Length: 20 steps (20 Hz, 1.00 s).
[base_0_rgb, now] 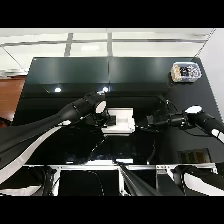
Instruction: Fold the box and place the chain.
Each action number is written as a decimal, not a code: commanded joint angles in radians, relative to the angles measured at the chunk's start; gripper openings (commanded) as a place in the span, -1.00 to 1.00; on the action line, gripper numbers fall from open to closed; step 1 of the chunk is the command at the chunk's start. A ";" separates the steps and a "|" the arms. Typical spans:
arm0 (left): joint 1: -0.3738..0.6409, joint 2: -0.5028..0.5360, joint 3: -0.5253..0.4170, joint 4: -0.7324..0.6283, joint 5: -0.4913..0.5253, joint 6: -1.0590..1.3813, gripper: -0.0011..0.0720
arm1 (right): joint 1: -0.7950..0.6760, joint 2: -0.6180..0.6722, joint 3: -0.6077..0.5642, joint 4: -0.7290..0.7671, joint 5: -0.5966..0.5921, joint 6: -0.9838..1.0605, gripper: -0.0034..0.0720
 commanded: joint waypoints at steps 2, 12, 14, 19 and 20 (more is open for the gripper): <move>0.001 0.001 0.001 0.000 0.001 0.000 -0.90 | 0.030 0.000 0.049 0.009 0.045 -0.001 0.86; 0.001 0.001 0.001 0.000 0.023 0.000 -0.90 | 0.299 0.000 0.254 -0.290 -0.069 0.418 0.04; 0.001 0.001 0.001 0.000 0.023 0.000 -0.90 | 0.361 0.000 0.291 -0.412 -0.118 0.539 0.04; 0.001 0.001 0.001 0.000 0.023 0.000 -0.90 | 0.484 0.000 0.338 -0.689 -0.173 0.812 0.04; 0.001 0.001 0.001 0.000 0.023 0.000 -0.90 | 0.505 0.000 0.341 -0.739 -0.181 0.855 0.04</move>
